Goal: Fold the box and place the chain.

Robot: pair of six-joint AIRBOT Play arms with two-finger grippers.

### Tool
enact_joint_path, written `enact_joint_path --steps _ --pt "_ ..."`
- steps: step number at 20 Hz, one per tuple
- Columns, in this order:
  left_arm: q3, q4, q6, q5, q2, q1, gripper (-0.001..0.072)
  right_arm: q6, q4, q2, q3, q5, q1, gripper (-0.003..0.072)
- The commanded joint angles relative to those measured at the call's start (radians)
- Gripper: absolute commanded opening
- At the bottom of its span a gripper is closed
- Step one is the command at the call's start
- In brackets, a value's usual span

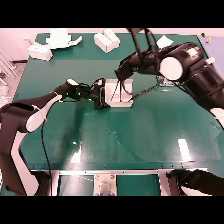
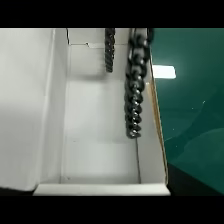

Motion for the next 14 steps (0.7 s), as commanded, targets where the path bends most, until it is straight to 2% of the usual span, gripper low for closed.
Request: enact_joint_path --steps 1,11,12,13,14 --pt "0.001 0.0 0.0 -0.001 0.001 0.0 0.0537 0.004 0.035 -0.041 -0.038 -0.003 0.001 0.001" --pt "0.001 0.0 0.0 -0.001 0.001 0.0 0.0538 0.011 0.034 -0.124 -0.133 -0.04 0.0 0.0011" --pt "0.001 0.0 0.0 -0.001 0.001 0.0 0.0538 0.011 0.034 -0.132 -0.148 -0.04 0.0 0.0036" --pt "0.001 0.0 0.0 -0.001 0.001 0.0 0.0538 0.011 0.031 -0.136 -0.158 -0.04 -0.004 0.0221" --pt "0.001 0.0 0.0 -0.001 0.001 0.0 0.0538 0.011 0.031 -0.139 -0.165 -0.04 -0.008 0.0437"
